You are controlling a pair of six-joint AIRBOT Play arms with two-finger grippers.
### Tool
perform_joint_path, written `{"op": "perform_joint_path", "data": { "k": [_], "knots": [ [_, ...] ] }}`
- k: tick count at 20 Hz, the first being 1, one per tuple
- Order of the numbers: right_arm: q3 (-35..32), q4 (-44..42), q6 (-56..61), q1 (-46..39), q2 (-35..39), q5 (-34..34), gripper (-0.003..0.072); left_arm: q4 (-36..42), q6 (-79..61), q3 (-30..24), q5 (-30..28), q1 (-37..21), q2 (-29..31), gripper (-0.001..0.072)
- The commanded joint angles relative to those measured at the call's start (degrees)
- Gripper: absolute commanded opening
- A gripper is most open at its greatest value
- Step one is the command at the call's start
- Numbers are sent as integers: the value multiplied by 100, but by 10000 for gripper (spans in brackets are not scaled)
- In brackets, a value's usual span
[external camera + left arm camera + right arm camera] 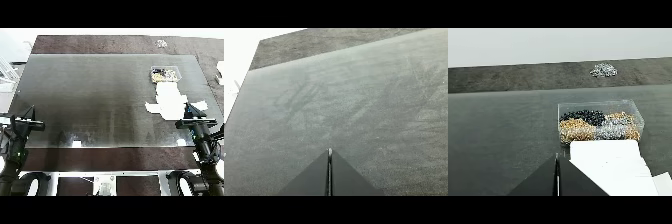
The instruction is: Fold the box and place the chain.
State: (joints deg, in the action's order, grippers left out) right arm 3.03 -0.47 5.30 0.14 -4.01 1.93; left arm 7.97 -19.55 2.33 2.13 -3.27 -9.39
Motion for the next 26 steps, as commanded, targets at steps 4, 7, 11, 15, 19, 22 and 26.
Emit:
{"op": "perform_joint_path", "data": {
  "k": [4,7,11,15,19,22,26],
  "knots": [
    [0,-4,33,2,2,0,21,0,0,-4,-2,2,4,22],
    [131,120,-153,-17,-39,-262,277,0,0,-4,0,2,4,21],
    [811,111,-151,-446,-1088,-494,267,0,0,-4,-2,2,4,21],
    [1672,160,-151,-1193,-2841,-199,271,0,0,-4,0,2,4,21],
    [2468,258,-142,-2092,-4393,11,291,0,0,-4,0,2,4,21],
    [2771,420,-321,-2214,-4496,22,292,0,0,-4,-2,2,4,21],
    [3405,549,-42,-3200,-5110,1235,316,0,0,-4,-2,2,4,21]
  ]
}}
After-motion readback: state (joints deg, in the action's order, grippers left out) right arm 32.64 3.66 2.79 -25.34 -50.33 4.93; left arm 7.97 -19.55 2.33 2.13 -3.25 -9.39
